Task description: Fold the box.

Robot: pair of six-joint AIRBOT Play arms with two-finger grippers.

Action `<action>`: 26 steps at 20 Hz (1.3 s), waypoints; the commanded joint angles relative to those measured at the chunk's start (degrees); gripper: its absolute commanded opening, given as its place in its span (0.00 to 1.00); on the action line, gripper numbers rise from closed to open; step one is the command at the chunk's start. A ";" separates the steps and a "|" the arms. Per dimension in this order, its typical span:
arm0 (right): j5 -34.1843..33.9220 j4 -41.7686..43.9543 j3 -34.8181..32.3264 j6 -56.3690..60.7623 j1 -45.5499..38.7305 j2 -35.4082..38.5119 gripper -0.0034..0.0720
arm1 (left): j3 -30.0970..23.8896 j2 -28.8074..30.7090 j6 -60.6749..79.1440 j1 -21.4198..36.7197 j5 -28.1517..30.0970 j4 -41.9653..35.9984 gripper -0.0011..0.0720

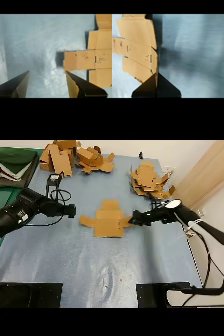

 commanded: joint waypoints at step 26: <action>-17.42 -18.58 -20.74 11.98 17.73 18.62 0.05 | 5.62 -30.21 60.54 27.54 30.84 -72.48 0.81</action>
